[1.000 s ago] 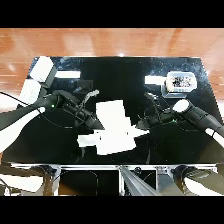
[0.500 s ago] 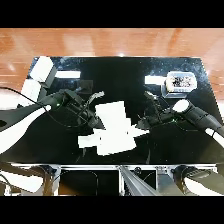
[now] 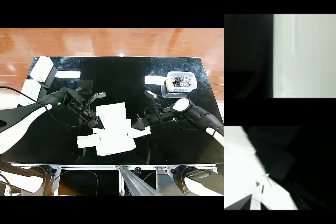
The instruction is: Fold the box and place the chain.
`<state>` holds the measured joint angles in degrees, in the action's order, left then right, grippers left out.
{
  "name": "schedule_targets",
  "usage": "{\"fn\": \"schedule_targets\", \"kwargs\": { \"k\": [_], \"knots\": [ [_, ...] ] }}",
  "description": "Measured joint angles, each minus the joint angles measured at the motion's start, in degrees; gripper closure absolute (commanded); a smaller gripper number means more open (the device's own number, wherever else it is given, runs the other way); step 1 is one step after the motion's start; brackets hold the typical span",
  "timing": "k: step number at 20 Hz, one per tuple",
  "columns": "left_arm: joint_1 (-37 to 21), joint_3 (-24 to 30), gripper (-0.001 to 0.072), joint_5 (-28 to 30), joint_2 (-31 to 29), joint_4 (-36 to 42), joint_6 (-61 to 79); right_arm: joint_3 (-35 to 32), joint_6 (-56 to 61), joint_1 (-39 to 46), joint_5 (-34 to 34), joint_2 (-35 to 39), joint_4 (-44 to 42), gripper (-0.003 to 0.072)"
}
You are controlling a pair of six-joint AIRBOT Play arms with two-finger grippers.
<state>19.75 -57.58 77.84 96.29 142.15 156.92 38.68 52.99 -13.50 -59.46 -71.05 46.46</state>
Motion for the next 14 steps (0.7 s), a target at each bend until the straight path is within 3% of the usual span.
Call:
{"fn": "schedule_targets", "kwargs": {
  "k": [4, 8, 12, 14],
  "knots": [
    [2.9, -4.1, 0.0687, -0.5, -1.4, -6.2, 1.4, 7.2, 2.8, 5.4, -6.1, 3.1, 9.1, -0.0018],
    [6.5, -5.1, 0.0688, -4.0, -5.8, -13.9, 1.7, 12.1, 1.3, 12.5, -15.0, 11.0, 16.5, -0.0018],
    [8.0, 0.1, 0.0687, -12.5, -12.5, -13.1, 4.9, 13.4, -0.5, 15.1, -20.1, 17.5, 18.8, -0.0017],
    [8.4, 4.7, 0.0684, -17.4, -16.1, -11.9, 7.1, 13.7, -2.2, 15.3, -20.4, 19.0, 18.3, 0.0021]
  ]
}}
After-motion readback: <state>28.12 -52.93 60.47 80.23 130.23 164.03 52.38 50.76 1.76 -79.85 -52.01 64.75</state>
